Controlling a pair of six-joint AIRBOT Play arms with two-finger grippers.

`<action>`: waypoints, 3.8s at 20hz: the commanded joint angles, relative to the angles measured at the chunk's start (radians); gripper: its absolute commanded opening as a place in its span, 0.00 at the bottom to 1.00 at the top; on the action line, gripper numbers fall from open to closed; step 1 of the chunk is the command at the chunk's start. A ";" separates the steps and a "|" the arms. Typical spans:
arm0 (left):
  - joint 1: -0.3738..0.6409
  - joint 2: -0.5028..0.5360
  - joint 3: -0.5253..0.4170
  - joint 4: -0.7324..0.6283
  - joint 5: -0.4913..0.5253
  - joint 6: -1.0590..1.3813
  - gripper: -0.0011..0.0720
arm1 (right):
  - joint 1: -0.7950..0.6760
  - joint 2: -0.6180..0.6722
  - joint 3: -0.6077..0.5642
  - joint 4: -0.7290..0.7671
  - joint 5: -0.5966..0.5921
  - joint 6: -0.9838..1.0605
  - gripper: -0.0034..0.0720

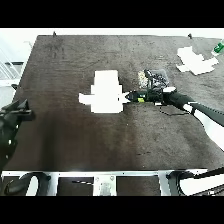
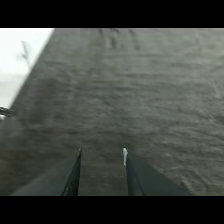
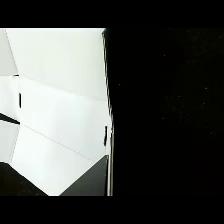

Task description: Fold the box and place the chain.

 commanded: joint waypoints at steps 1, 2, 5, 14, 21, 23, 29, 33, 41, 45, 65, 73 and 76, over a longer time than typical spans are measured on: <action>0.000 -0.348 0.198 0.000 -0.204 0.000 0.45 | 0.001 0.000 0.001 0.003 0.002 0.005 0.05; 0.000 -0.447 0.261 0.003 -0.275 0.000 0.45 | 0.001 0.000 0.001 0.003 -0.006 0.005 0.05; 0.000 -0.723 0.476 0.067 -0.502 -0.082 0.45 | 0.001 0.000 0.001 0.003 -0.009 0.005 0.05; -0.040 -1.266 1.269 0.468 -1.051 -0.606 0.55 | 0.018 0.000 0.001 0.000 -0.030 -0.004 0.06; -0.194 -1.601 1.753 0.528 -1.188 -0.817 0.68 | 0.031 0.000 0.001 -0.008 -0.028 -0.006 0.06; -0.224 -1.661 1.815 0.527 -1.184 -0.836 0.68 | 0.039 0.000 0.001 -0.008 -0.028 -0.006 0.06; -0.285 -1.711 1.821 0.526 -1.113 -0.837 0.68 | 0.045 0.000 0.001 -0.008 -0.029 -0.007 0.06; -0.306 -1.724 1.821 0.541 -1.124 -0.842 0.68 | 0.045 0.000 0.001 -0.009 -0.027 -0.011 0.06; -0.354 -1.752 1.821 0.527 -1.196 -0.833 0.68 | 0.045 0.000 0.001 -0.009 -0.024 -0.010 0.06; -0.377 -1.753 1.821 0.525 -1.241 -0.801 0.68 | 0.045 0.000 0.001 -0.009 -0.024 -0.010 0.06; -0.403 -1.764 1.821 0.494 -1.247 -0.742 0.66 | 0.045 0.000 0.001 -0.020 -0.024 -0.030 0.06; -0.398 -1.764 1.821 0.491 -1.263 -0.729 0.49 | 0.045 0.000 0.001 -0.027 -0.024 -0.030 0.06; -0.398 -1.764 1.821 0.491 -1.264 -0.709 0.49 | 0.045 0.000 0.001 -0.028 -0.024 -0.031 0.06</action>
